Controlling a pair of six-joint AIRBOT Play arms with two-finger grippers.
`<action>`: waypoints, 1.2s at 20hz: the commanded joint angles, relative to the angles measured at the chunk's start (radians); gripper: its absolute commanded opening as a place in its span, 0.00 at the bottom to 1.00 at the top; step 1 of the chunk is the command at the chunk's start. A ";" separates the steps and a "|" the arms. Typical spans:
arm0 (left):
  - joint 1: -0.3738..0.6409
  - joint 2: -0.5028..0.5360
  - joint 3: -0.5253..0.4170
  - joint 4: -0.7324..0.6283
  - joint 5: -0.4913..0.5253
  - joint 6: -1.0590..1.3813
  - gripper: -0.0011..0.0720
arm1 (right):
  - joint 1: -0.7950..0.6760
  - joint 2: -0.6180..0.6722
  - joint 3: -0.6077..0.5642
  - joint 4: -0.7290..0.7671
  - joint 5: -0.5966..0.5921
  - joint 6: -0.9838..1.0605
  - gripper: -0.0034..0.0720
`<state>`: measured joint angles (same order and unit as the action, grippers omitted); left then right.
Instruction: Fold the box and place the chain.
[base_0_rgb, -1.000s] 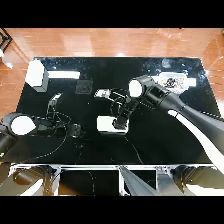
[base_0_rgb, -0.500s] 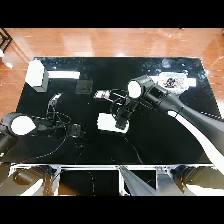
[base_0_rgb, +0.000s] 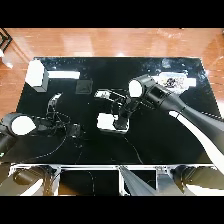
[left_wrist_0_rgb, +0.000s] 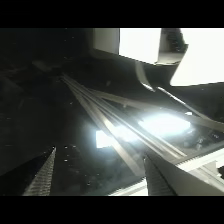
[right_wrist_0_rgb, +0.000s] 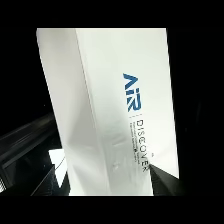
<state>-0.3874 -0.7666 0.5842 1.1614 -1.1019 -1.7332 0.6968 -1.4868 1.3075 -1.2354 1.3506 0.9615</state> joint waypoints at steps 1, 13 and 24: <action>0.030 0.000 0.000 0.058 -0.002 0.002 0.89 | 0.013 -0.001 -0.001 -0.020 -0.064 0.004 0.98; 0.259 0.006 0.000 0.001 0.003 0.137 0.89 | 0.105 -0.011 -0.001 -0.216 -0.111 0.083 0.97; 0.259 0.006 0.000 0.000 0.002 0.137 0.89 | 0.127 -0.013 -0.001 -0.215 -0.087 0.080 0.28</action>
<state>-0.1299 -0.7616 0.5846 1.1622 -1.0996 -1.5963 0.8204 -1.4982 1.3067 -1.4471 1.2507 1.0428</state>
